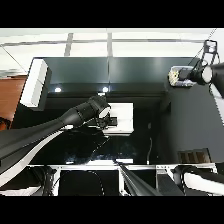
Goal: Fold the box and place the chain.
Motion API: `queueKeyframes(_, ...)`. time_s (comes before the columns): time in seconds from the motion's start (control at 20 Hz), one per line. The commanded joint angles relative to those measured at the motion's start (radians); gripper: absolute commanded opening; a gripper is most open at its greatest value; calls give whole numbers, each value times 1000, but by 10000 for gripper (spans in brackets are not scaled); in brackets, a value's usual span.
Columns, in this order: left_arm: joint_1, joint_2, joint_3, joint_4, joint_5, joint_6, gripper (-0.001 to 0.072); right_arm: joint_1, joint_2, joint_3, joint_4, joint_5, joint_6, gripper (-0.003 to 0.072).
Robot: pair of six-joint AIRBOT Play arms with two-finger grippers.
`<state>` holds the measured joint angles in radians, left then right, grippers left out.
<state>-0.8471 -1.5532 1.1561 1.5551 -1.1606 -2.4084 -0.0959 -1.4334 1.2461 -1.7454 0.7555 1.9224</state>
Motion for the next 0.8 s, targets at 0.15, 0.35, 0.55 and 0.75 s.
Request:
queueKeyframes(0.15, 0, -1, 0, 0, -13, 0, 29, -165, -528, 698, 151, 400, 89, 698)
queueKeyframes(0.35, 0, -1, 0, 0, -37, 0, 29, -192, -647, 833, 187, 440, 108, 667)
queueKeyframes(0.55, 0, -1, 0, 0, -55, 0, 29, -195, -689, 833, 230, 406, 103, 639)
queueKeyframes(0.75, 0, -1, 0, 0, -52, 0, 29, -196, -709, 829, 226, 439, 84, 458)
